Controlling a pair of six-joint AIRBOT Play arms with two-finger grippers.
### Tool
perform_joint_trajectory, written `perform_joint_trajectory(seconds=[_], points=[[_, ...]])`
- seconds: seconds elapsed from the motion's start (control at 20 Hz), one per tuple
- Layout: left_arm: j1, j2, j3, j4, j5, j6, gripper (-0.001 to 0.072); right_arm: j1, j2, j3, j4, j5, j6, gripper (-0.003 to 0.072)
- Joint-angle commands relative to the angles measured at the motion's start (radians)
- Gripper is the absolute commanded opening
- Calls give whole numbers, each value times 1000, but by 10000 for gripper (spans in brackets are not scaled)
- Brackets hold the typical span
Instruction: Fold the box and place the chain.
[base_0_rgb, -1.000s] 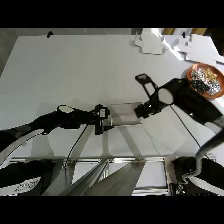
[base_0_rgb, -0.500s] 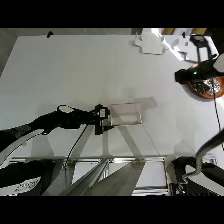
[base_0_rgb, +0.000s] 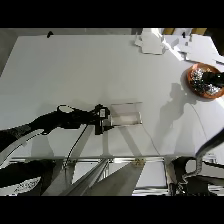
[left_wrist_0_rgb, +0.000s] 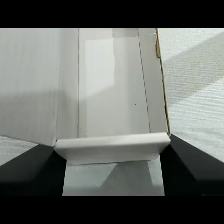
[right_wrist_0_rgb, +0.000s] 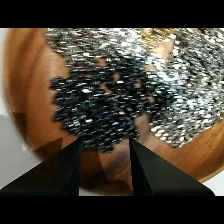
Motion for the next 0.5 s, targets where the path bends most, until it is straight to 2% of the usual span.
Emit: perform_joint_trajectory(seconds=[0.0, 0.2, 0.35, 0.45], points=[[-1, 0, 0, 0, 0, 0, 29, -57, -75, 2, 3, -67, -36, 286], [-1, 0, 0, 0, 0, 0, 29, -50, -104, 3, 56, -86, -79, 285], [-1, 0, 0, 0, 0, 0, 29, -48, -123, 3, 120, -101, -138, 236], [-1, 0, 0, 0, 0, 0, 29, -48, -131, 3, 148, -121, -147, 236]])
